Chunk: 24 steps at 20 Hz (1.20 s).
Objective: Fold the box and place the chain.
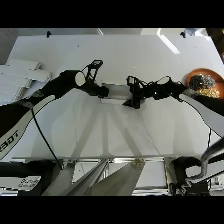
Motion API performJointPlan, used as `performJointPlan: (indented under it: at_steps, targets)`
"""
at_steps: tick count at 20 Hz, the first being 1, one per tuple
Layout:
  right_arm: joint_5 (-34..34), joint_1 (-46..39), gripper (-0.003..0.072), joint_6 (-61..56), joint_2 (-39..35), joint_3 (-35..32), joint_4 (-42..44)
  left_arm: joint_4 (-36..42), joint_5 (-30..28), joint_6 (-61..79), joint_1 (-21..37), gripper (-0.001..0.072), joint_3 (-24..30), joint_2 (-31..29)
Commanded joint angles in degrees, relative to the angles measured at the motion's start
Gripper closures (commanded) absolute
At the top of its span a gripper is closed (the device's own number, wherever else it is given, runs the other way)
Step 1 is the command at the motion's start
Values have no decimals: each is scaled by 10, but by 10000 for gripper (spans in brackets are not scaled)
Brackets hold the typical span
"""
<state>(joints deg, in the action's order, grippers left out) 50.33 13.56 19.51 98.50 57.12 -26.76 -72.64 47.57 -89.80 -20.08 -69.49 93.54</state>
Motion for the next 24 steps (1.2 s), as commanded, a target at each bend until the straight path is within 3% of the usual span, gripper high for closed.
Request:
performJointPlan:
  at_steps: [1,6,9,12,13,14,19,23,24]
  targets:
    - [0,0,166,0,0,1,0,-88,71,-77,-22,395,-48,28]
    - [0,0,166,0,0,1,0,-111,113,-129,-45,397,-51,49]
    - [0,0,166,0,0,1,0,-120,121,-162,-50,459,-51,51]
    - [0,0,166,0,0,1,0,-120,134,-177,-57,579,-51,52]
    - [0,0,166,0,0,1,0,-120,133,-187,-57,681,-51,52]
    - [0,0,166,0,0,1,0,-118,130,-189,-58,701,-51,52]
    - [0,0,166,0,0,1,0,-116,122,-199,-58,699,-51,51]
    - [0,0,166,0,0,1,0,-116,120,-197,-56,656,-51,37]
    - [0,0,166,0,0,1,0,-116,120,-195,-52,546,-51,30]
